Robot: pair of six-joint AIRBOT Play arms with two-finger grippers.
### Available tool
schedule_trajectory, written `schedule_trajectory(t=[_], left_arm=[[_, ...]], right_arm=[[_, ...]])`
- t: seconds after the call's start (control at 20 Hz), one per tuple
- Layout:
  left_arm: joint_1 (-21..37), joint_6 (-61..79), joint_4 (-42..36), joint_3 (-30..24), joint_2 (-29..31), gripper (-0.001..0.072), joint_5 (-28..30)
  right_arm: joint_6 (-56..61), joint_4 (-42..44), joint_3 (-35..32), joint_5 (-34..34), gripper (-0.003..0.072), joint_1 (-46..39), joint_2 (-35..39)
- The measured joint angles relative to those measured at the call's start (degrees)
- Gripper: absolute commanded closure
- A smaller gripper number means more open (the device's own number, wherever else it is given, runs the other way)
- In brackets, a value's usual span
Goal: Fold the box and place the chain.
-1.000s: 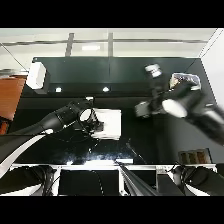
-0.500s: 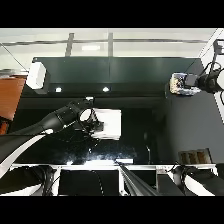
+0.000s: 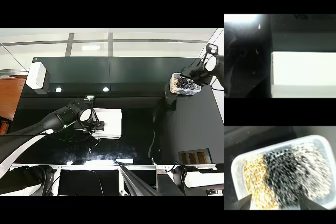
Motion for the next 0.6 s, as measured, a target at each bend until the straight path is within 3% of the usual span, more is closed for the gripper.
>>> schedule_trajectory(t=[0.25,0.35,0.45,0.5,0.6], left_arm=[[0.0,0.0,0.0,0.0,0.0,0.0681,0.3],[0.0,0.0,0.1,0.0,0.0,0.0681,0.4],[0.0,0.0,0.2,0.0,0.0,0.0681,0.6],[0.0,0.0,0.2,0.0,0.0,0.0682,0.7],[0.0,0.0,0.2,0.0,0.0,0.0681,0.8]], right_arm=[[-0.9,1.7,5.0,2.7,-0.0009,-1.0,-7.1],[-1.0,1.8,5.7,3.1,0.0097,-1.6,-8.4],[-1.1,2.2,6.0,3.3,0.0097,-2.1,-9.2],[-1.2,2.2,6.1,3.4,0.0153,-2.2,-9.5],[-1.3,2.6,6.2,3.4,0.0464,-2.4,-10.0]])
